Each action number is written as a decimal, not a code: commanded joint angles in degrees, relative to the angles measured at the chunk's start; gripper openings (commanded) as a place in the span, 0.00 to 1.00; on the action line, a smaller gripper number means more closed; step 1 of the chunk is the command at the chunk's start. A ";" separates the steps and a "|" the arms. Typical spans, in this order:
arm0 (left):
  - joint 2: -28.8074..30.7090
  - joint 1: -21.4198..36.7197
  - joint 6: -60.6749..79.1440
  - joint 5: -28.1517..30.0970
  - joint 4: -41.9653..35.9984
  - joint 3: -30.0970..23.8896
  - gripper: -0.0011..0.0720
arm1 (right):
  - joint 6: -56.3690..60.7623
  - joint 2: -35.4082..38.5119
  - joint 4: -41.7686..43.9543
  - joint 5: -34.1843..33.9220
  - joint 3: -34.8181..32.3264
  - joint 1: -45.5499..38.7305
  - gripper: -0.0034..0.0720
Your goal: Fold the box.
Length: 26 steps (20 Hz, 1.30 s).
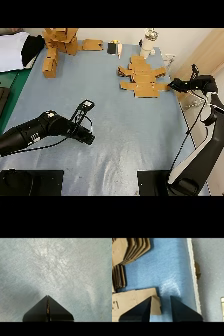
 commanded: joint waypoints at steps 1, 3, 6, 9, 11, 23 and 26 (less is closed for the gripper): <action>0.02 -0.02 0.02 0.00 0.00 -0.04 0.03 | -1.36 -0.96 2.45 -5.27 0.66 0.15 0.55; 0.02 -0.02 0.02 -0.02 0.00 -0.04 0.03 | -2.64 -0.90 5.07 -9.51 0.70 0.15 0.55; 0.02 -0.02 0.02 -0.02 0.00 -0.04 0.03 | -2.62 -0.66 6.03 -14.25 0.68 0.15 0.50; 0.02 -0.02 0.02 -0.04 0.00 -0.04 0.03 | -2.86 0.66 6.21 -16.02 0.68 0.15 0.45; 0.02 -0.02 0.02 -0.04 -0.02 -0.04 0.03 | -4.48 2.67 6.16 -15.13 0.68 0.13 0.35; 0.04 -0.02 0.00 -0.11 -0.26 -0.04 0.03 | -1.03 17.18 6.84 -23.54 -15.78 3.37 0.05; 0.04 -0.02 0.00 -0.07 -0.28 -0.04 0.03 | -1.03 30.95 5.55 -15.82 -35.34 6.45 0.04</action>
